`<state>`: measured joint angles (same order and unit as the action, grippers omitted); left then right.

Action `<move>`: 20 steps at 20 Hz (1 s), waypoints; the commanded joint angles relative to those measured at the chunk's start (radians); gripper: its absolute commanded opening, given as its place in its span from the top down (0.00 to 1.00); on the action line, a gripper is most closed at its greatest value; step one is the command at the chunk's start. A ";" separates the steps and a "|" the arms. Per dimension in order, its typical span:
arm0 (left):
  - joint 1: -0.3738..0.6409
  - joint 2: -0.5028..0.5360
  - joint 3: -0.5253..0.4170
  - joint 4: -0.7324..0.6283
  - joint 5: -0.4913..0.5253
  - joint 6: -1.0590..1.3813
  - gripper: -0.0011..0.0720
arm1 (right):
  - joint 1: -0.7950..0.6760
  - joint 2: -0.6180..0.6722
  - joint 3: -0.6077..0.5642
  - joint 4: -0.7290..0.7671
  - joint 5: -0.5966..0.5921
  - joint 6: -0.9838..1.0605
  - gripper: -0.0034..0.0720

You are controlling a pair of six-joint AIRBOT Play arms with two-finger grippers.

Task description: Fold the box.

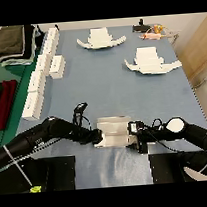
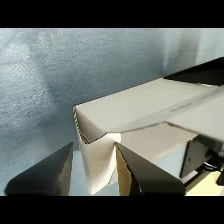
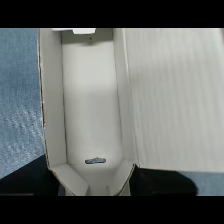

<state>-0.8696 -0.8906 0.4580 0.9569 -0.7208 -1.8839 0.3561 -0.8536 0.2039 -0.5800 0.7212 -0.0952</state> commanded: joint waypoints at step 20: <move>-0.147 -0.187 0.247 0.200 -0.233 -0.442 0.62 | 0.000 0.001 0.001 0.000 0.000 0.000 0.38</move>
<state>-1.0161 -1.0740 0.7029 1.1648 -0.9440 -2.3054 0.3561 -0.8536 0.2039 -0.5812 0.7219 -0.0963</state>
